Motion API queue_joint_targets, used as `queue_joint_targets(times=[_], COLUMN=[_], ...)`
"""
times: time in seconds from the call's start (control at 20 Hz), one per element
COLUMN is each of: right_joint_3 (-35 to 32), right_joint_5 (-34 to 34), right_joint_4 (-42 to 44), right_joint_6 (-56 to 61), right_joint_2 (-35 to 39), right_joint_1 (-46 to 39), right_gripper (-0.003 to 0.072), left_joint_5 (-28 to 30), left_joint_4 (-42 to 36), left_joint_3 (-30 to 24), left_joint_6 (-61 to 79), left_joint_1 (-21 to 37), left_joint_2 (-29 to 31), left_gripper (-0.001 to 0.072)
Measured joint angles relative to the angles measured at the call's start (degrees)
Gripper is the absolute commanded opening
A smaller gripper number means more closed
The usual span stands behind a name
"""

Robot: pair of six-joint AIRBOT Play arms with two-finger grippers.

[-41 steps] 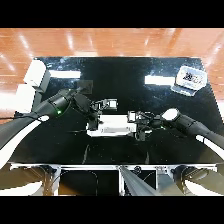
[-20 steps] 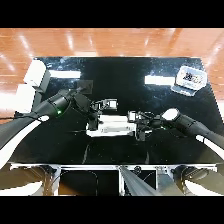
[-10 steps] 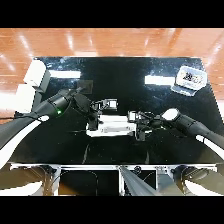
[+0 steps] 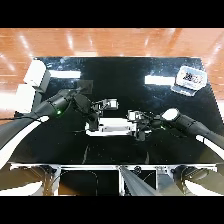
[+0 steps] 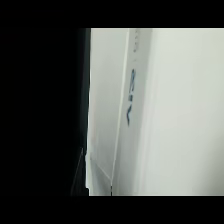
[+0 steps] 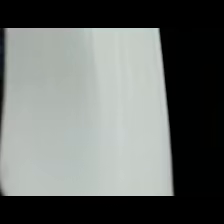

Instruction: Fold the box and place the chain.

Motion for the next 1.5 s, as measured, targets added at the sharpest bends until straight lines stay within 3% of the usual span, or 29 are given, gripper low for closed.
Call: queue_joint_targets(times=[0.1,0.15,0.45,0.8,0.85,0.9,0.95,1.25,1.5], right_joint_3=[0.0,0.0,0.0,0.0,0.0,0.0,0.0,0.0,0.0], right_joint_5=[0.2,0.3,0.0,0.1,0.1,0.1,0.1,-0.3,-0.3], right_joint_4=[0.0,0.0,-0.2,-0.2,-0.2,-0.2,-0.2,-0.2,-0.2], right_joint_6=[-0.2,-0.2,0.0,0.0,0.0,0.0,0.1,0.5,0.6], right_joint_2=[0.0,0.0,0.0,0.0,0.0,0.0,0.0,0.0,0.0], right_joint_1=[0.0,0.0,0.0,0.0,0.0,0.0,0.0,0.0,0.0], right_gripper=[0.0379,0.038,0.0381,0.0401,0.0427,0.0599,0.0626,0.0625,0.0625], left_joint_5=[-0.2,-0.6,0.6,7.2,8.2,9.2,10.3,14.6,14.0], left_joint_4=[-0.1,-0.1,3.9,9.5,9.8,9.9,10.1,8.9,2.2], left_joint_3=[0.0,0.0,0.1,0.1,0.0,0.0,0.0,-0.8,-6.9], left_joint_6=[-1.3,-2.0,-9.9,-22.5,-24.1,-25.4,-26.7,-32.9,-36.5], left_joint_1=[0.0,0.0,0.7,5.4,6.3,7.1,7.8,9.6,7.6], left_joint_2=[1.0,1.7,7.0,13.6,14.4,15.1,15.8,17.8,18.1], left_gripper=[0.0624,0.0637,0.0637,0.0637,0.0637,0.0637,0.0637,0.0636,0.0633])
